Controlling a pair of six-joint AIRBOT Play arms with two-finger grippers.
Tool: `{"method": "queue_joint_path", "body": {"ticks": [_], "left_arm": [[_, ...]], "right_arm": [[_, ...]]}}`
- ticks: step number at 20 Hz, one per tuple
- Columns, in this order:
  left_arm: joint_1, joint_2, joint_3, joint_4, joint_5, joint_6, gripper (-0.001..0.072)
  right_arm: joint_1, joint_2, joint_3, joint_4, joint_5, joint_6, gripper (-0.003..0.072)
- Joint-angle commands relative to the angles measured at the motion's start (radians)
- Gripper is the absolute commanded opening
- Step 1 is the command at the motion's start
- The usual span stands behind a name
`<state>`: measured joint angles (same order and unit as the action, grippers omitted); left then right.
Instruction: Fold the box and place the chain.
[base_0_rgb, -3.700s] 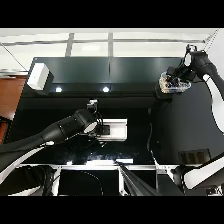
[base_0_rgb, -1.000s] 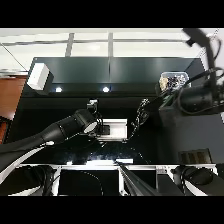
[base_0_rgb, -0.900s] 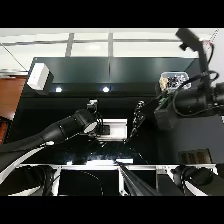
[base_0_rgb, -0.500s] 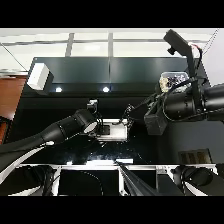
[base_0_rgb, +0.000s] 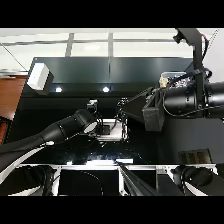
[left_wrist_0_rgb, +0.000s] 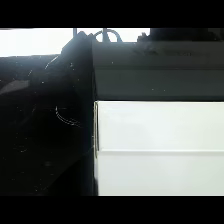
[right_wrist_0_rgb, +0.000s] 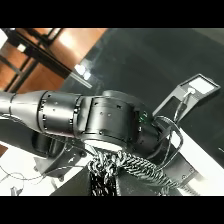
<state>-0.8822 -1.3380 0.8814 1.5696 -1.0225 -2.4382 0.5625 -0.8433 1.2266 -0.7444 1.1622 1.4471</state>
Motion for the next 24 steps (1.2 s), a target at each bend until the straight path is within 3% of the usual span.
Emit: {"method": "queue_joint_path", "body": {"ticks": [1,13,20,24], "left_arm": [[0.000,0.000,0.001,0.000,0.000,0.000,0.0031],[0.000,0.000,0.001,0.000,0.000,0.000,0.0031],[0.000,0.000,0.001,0.000,0.000,0.000,0.0031],[0.000,0.000,0.001,0.000,0.000,0.000,0.0031]], "right_arm": [[0.000,-0.001,0.000,-0.045,0.029,-0.004,0.0011],[-0.029,-0.082,-0.104,-0.090,-0.010,-0.019,0.0011],[-0.195,-0.077,-0.103,-0.083,0.140,-0.047,0.0011],[-0.267,-0.073,-0.103,-0.008,0.215,-0.097,0.0011]]}}
